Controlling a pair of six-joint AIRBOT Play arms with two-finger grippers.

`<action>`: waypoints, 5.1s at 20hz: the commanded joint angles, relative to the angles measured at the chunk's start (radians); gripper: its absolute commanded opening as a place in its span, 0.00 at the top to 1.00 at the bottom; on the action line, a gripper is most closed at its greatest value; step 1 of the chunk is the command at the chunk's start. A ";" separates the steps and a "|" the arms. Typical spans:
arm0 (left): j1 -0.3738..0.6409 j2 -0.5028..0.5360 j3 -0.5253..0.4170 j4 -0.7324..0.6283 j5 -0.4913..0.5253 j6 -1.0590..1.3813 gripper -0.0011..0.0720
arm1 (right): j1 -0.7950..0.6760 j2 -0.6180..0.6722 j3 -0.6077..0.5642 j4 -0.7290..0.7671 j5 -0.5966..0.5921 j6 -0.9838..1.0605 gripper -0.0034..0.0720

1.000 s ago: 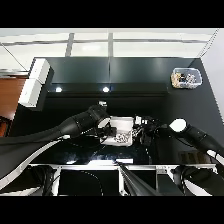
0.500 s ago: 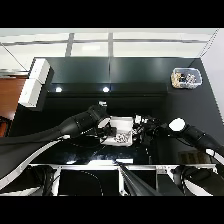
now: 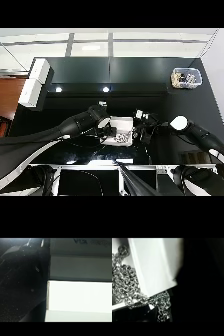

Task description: Fold the box and place the chain.

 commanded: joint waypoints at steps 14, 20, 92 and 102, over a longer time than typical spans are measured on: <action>0.000 0.000 -0.001 0.000 0.000 0.000 0.94 | -0.118 0.359 0.547 -0.167 0.566 0.694 0.94; 0.000 0.000 -0.001 0.000 0.001 0.000 0.94 | -0.118 0.358 0.594 -0.047 0.571 0.694 0.94; 0.596 0.791 -0.491 -0.541 0.387 1.131 0.33 | -0.353 0.301 0.317 -0.098 0.656 0.799 0.45; 0.558 0.532 -0.654 -0.930 0.195 2.395 0.02 | -0.353 0.301 0.317 -0.075 0.640 0.874 0.45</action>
